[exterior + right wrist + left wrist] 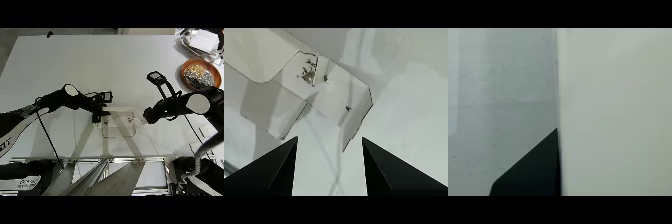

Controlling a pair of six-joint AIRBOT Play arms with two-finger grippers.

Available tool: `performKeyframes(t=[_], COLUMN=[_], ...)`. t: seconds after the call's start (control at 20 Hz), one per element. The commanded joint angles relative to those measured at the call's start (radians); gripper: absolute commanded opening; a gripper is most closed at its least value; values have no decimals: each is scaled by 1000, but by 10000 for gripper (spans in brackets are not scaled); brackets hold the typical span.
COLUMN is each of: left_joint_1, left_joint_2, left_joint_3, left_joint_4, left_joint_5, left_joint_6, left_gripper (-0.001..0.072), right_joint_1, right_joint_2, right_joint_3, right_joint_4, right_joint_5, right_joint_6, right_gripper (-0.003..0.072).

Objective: Fold the box and place the chain.

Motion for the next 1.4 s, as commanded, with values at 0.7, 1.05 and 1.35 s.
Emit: performKeyframes(t=[0.7, 1.05, 1.35], left_joint_1=[-1, -1, 0], left_joint_2=[-5, -59, -84], left_joint_3=[47, 140, 139], left_joint_4=[112, 138, 113], left_joint_5=[-92, -109, -98], left_joint_6=[-59, -109, -133], left_gripper=[4, 6, 5], right_joint_1=[0, 0, 0], right_joint_2=[0, 0, 0], right_joint_3=[0, 0, 0], right_joint_4=[0, 0, 0], right_joint_5=[-27, -21, -21], right_joint_6=[0, 0, 0], right_gripper=[447, 447, 447])
